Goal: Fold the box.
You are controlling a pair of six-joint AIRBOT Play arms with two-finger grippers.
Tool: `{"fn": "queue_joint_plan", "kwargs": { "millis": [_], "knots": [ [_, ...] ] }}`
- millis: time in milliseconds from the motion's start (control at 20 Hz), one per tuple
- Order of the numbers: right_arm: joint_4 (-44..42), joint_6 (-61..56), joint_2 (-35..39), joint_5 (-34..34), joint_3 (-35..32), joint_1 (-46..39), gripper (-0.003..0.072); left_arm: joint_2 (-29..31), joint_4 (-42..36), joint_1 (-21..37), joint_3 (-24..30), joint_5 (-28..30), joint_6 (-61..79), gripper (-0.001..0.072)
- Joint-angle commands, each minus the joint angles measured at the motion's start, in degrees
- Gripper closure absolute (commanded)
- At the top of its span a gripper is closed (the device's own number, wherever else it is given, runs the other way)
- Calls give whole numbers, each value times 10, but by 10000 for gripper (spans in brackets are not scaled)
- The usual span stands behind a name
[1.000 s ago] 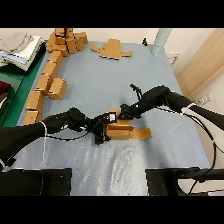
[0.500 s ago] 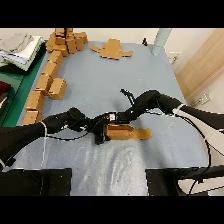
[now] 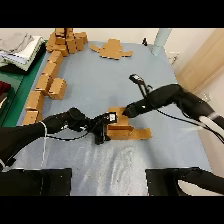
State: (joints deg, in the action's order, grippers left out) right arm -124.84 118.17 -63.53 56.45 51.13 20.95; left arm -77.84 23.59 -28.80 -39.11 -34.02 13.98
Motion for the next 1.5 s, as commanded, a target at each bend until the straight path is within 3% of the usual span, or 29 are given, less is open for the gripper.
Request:
{"fn": "queue_joint_plan", "kwargs": {
  "millis": [0, 50, 100, 150, 200, 250, 400, 650, 900, 950, 1000, 1050, 1150, 1200, 1450],
  "knots": [
    [45, 6, 130, 26, -74, 0, 686, 0, 0, 0, 0, 0, 0, 188],
    [46, 43, 171, 44, -108, 2, 684, 0, 0, 0, 0, 0, 0, 189],
    [49, 77, 202, 60, -137, 2, 615, 0, 0, 0, 0, 0, 0, 189],
    [71, 110, 228, 64, -165, 2, 331, 0, 0, 0, 0, 0, 0, 189],
    [100, 141, 242, 60, -186, 2, 115, 0, 0, 0, 0, 0, 0, 188],
    [132, 170, 247, 52, -202, 2, 84, 0, 0, 0, 0, 0, 0, 188],
    [172, 250, 219, -4, -220, 2, 84, 0, 0, 0, 0, 0, 0, 189],
    [130, 395, 139, -115, -219, 2, 84, 0, 0, -1, 0, 0, 0, 189],
    [20, 512, 90, -123, -219, 6, 97, 0, 0, 0, 0, 0, 0, 189],
    [21, 529, 86, -126, -219, 14, 150, 0, 0, 0, 0, 0, 0, 189],
    [20, 534, 82, -126, -219, 18, 286, 0, 0, 0, 0, 0, 0, 188],
    [20, 534, 78, -125, -219, 23, 366, 0, 0, 0, 0, 0, 0, 189],
    [21, 534, 74, -125, -219, 34, 403, 0, 0, 0, 0, 0, 0, 189],
    [21, 535, 74, -127, -219, 39, 471, 0, 0, 0, 0, 0, 0, 189],
    [19, 538, 71, -173, -219, 56, 484, 0, 0, 0, 0, 0, 0, 189]
  ]
}}
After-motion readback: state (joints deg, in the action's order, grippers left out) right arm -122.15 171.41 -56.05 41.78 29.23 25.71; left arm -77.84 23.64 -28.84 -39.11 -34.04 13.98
